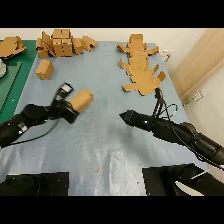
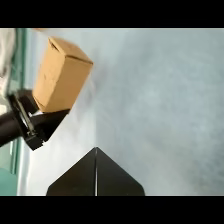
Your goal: Fold the box.
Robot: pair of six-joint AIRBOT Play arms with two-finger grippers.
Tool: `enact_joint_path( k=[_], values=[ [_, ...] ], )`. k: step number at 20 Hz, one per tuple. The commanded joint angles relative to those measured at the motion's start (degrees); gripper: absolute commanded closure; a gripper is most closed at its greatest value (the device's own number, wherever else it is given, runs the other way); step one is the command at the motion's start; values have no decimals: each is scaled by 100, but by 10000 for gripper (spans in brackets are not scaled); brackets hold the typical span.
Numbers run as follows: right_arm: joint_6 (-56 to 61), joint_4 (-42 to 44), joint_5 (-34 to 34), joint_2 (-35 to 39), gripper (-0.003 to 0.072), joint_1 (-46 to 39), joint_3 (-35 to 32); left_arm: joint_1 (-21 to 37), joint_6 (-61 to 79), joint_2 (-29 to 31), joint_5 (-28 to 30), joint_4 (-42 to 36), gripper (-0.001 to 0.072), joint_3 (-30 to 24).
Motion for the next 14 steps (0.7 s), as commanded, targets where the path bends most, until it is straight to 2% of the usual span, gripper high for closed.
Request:
enact_joint_path(
  k=[1,4,7,9,12,14],
  values=[
    [9,-157,363,81,683,-2,173,1338,-1316,74,138,1104,232,7],
    [9,-256,350,74,684,-2,173,2498,-1469,-133,101,1102,232,247],
    [9,-330,352,74,684,-2,173,3130,-1510,-682,-452,1102,232,874],
    [9,-343,356,70,684,-2,173,3161,-1515,-1147,-699,1099,232,1390],
    [11,-492,358,63,684,-2,173,3123,-2039,-1886,-734,1102,232,2199],
    [11,-595,358,63,684,-2,173,3106,-2111,-2330,-1058,1102,232,2691]
  ],
)
